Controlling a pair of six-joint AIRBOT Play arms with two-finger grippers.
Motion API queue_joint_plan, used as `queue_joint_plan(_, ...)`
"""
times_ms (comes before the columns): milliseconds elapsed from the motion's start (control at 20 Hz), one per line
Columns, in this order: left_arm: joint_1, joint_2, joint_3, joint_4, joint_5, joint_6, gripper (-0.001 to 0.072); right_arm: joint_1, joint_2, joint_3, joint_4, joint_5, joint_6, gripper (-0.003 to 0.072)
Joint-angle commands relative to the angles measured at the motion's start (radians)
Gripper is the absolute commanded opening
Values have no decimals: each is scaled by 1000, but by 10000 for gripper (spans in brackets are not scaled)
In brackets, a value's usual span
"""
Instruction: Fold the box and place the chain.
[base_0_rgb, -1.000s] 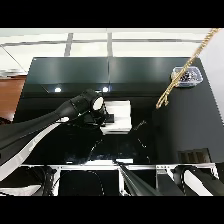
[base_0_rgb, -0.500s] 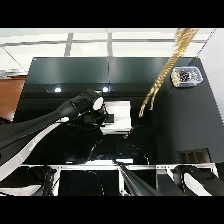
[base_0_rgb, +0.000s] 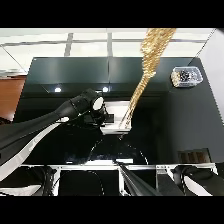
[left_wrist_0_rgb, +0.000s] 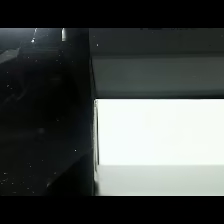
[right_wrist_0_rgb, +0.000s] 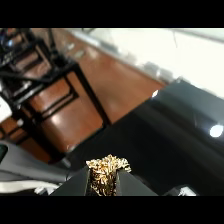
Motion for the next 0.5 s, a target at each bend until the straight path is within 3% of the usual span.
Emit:
queue_joint_plan(0, 1, 0, 1, 2, 0, 16, 26, 56, -37, -2, -32, 8, 14, 5)
queue_joint_plan(450, 0, 0, 1, 2, 2, 16, 27, 71, -85, -24, -166, 53, 48, 5)
